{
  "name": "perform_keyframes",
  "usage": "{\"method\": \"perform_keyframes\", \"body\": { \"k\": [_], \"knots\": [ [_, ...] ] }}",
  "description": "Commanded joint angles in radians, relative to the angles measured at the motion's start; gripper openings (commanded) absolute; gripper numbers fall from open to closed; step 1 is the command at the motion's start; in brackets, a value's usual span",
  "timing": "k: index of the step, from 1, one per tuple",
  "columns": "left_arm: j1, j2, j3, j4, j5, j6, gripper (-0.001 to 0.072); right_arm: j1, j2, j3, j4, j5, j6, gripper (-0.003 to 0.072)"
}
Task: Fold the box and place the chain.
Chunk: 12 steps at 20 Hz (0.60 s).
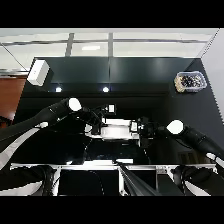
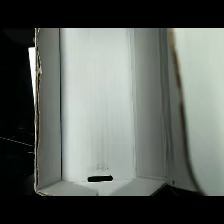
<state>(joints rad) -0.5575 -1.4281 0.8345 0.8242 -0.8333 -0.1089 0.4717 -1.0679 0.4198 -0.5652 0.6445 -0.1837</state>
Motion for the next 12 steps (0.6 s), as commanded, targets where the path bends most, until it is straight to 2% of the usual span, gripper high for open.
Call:
{"method": "perform_keyframes", "body": {
  "k": [1,5,12],
  "knots": [
    [0.0,0.0,0.0,0.017,0.003,0.0,0.0025,0.001,-0.024,0.0,0.034,-0.001,-0.041,0.069],
    [0.0,0.0,0.0,0.017,0.003,0.0,0.0025,0.0,-0.051,0.0,0.034,-0.004,-0.042,0.0661],
    [0.0,0.0,0.0,0.017,0.003,0.0,0.0025,0.0,-0.062,0.0,0.034,-0.006,-0.042,0.0661]
  ]
}}
